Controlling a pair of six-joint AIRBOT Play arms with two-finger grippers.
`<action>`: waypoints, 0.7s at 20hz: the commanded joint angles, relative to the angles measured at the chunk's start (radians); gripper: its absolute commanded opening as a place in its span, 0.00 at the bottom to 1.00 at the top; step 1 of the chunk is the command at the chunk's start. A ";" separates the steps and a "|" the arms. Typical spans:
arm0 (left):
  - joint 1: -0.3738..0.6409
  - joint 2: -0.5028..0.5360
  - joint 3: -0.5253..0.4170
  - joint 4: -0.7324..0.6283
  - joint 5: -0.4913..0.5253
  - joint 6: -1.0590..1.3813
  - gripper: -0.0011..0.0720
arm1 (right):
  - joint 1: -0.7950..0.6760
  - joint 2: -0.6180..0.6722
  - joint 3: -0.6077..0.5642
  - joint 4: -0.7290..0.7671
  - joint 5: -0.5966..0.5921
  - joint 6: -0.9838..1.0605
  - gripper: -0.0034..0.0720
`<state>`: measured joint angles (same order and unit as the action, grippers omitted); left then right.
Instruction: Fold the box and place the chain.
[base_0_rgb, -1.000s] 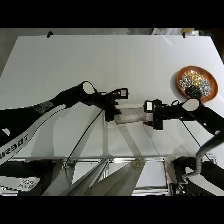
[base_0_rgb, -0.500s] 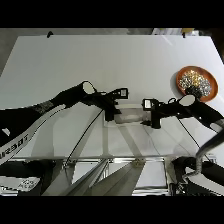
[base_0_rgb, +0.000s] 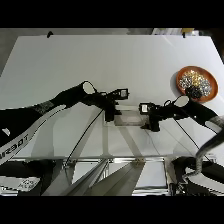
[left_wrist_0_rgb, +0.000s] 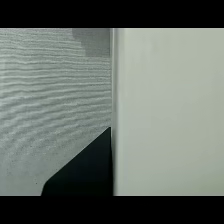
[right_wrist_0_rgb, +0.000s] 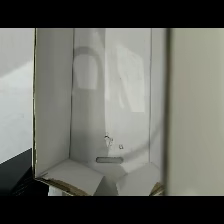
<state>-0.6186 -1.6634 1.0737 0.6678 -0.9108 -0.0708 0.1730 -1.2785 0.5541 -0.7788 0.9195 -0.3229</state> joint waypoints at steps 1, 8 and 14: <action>0.000 0.000 0.000 0.000 0.002 -0.001 0.03 | -0.005 -0.003 0.000 0.002 0.005 0.000 0.92; 0.000 0.000 0.000 0.000 0.002 -0.001 0.03 | -0.005 -0.012 0.000 0.026 -0.015 0.000 0.68; 0.000 0.000 0.000 0.000 0.002 -0.001 0.03 | -0.005 -0.012 0.000 0.023 -0.014 0.001 0.55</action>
